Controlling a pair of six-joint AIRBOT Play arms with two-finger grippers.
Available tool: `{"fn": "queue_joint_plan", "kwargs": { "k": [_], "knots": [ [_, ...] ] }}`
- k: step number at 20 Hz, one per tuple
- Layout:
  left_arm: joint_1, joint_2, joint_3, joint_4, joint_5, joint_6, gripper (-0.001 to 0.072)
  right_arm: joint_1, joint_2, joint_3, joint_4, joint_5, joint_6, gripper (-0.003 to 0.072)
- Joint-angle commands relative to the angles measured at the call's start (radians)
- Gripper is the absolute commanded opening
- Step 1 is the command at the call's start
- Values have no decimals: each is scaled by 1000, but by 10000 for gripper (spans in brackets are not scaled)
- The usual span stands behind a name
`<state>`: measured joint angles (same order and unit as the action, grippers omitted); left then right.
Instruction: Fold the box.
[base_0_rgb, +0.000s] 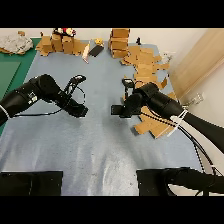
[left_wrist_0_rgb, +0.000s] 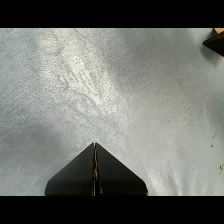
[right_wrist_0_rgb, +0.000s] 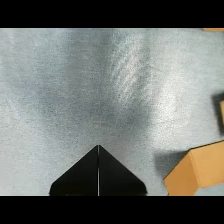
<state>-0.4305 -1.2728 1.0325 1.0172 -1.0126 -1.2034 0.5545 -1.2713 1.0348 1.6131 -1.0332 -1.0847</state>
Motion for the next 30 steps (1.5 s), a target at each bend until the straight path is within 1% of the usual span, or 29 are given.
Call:
{"fn": "queue_joint_plan", "kwargs": {
  "k": [1, 12, 17, 19, 21, 22, 23, 24, 26, 27, 28, 30],
  "knots": [
    [0, 1, 0, 0, 0, 0, 11, 0, -1, 1, 0, 0, 0, 8],
    [0, 1, 0, 0, 0, 0, 11, 0, -1, 1, 0, 0, 0, 8],
    [0, 1, 0, 0, 0, 0, 11, 0, -1, 0, 1, 38, 8, 8],
    [0, 1, 0, 0, 2, 0, 11, 1, -1, 1, 71, 31, -3, 9],
    [0, 1, 0, 0, 27, 0, 11, 0, -1, 1, 121, -18, -122, 10],
    [0, 1, 0, 0, 36, 0, 11, 0, -1, 1, 103, -51, -128, 52],
    [0, 1, 0, 0, 38, 0, 11, -5, -1, 1, 59, -84, -128, 180],
    [0, 1, 0, 0, 38, 0, 11, -17, -1, 1, 1, -119, -127, 192],
    [0, 1, 0, 0, 38, 0, 11, -90, -1, 13, -167, -217, -103, 191],
    [0, 1, 0, -3, 40, 0, 11, -155, 0, 25, -256, -261, -104, 191],
    [0, 1, 0, -9, 47, 0, 11, -238, 0, 42, -310, -285, -139, 200],
    [0, 1, 0, -24, 58, 0, 11, -430, -1, 75, -342, -268, -254, 308]
  ]
}}
